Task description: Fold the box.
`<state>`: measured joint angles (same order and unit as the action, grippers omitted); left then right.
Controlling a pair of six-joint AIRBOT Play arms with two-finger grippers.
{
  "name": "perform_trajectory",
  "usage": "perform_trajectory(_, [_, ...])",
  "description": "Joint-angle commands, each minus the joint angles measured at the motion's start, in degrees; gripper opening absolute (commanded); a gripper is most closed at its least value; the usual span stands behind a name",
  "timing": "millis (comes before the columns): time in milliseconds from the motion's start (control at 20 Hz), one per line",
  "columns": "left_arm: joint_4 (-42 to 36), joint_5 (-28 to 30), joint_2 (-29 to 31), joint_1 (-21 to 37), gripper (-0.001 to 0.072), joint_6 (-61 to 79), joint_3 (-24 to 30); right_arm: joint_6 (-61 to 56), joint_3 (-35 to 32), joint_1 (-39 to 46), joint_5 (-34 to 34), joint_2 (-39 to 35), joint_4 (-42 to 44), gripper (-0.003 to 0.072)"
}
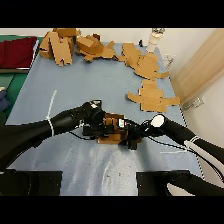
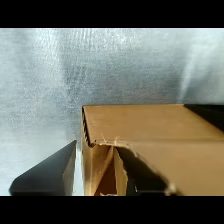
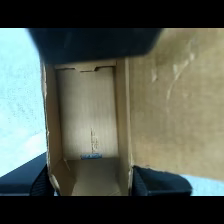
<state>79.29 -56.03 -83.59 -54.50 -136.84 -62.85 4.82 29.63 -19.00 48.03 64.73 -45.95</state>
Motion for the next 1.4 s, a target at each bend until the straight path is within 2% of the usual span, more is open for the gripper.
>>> perform_trajectory(0, [3.6,-1.4,-1.8,-1.7,0.0349,-2.6,-1.0,0.0,0.0,0.0,0.0,0.0,-0.1,0.0509])
perform_trajectory(300, [7.5,-1.4,-3.8,-3.4,0.0347,-4.3,-2.4,0.0,0.1,0.0,0.0,0.0,-0.1,0.0509])
perform_trajectory(350, [7.8,-1.4,-3.8,-3.4,0.0223,-4.2,-2.4,0.0,0.1,0.0,0.0,0.0,-0.1,0.051])
perform_trajectory(400, [8.2,-1.1,-3.8,-3.4,0.0014,-4.1,-2.4,0.0,0.0,0.0,0.0,0.0,-0.1,0.0509])
perform_trajectory(850, [7.3,0.5,-3.8,-3.4,0.0014,-3.0,-2.4,0.0,0.0,0.0,0.0,0.0,-0.1,0.0509])
perform_trajectory(900, [7.2,0.6,-3.8,-3.4,0.0101,-2.5,-2.5,0.0,0.0,0.0,0.0,0.0,-0.1,0.051])
perform_trajectory(950, [6.9,0.5,-3.8,-3.4,0.0409,-2.2,-2.8,0.0,0.1,0.0,0.0,0.0,-0.1,0.0509])
perform_trajectory(1000, [6.6,0.5,-3.8,-3.4,0.0554,-2.3,-3.1,0.0,0.0,0.0,0.0,0.0,-0.1,0.051])
perform_trajectory(1350, [6.3,-0.6,-3.5,-3.3,0.0555,-2.0,-3.9,0.0,0.1,0.0,0.0,0.0,-0.1,0.0509])
